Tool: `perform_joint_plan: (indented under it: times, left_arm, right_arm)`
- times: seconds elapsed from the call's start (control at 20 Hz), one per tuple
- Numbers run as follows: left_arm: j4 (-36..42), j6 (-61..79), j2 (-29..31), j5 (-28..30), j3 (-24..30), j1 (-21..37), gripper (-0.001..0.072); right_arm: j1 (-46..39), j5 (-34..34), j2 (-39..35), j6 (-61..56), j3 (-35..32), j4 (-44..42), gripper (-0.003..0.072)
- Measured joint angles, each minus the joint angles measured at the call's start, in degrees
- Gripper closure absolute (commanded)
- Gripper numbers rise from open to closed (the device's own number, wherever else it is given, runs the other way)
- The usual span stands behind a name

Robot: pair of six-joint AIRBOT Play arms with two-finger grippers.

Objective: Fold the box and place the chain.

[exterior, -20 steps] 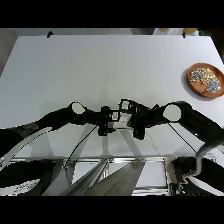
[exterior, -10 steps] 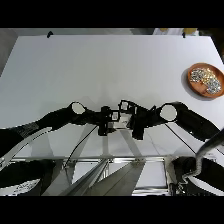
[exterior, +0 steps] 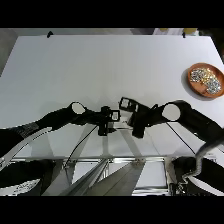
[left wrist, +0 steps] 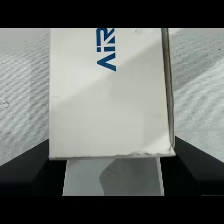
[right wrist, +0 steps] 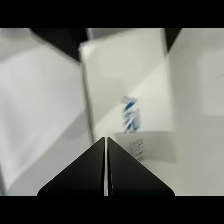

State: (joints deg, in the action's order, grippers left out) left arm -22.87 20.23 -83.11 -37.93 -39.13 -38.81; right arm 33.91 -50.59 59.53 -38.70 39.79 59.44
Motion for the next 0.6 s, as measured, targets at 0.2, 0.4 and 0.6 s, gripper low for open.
perform_joint_plan:
  times: [0.2, 0.4, 0.6]
  left_arm:
    - [0.00, 0.04, 0.00, 0.00, 0.00, 0.00, 0.0503]
    - [0.00, 0.11, 0.00, -0.02, 0.00, 0.00, 0.0503]
    - [0.00, 0.37, 0.00, 0.00, 0.00, 0.00, 0.0503]
  right_arm:
    - [-5.99, -2.01, -3.76, -6.12, 3.19, 4.63, 0.0672]
    - [-20.00, -8.83, -4.55, -16.22, 4.22, 11.82, 0.0671]
    - [-34.12, -14.78, -4.50, -28.83, 4.35, 21.66, 0.0670]
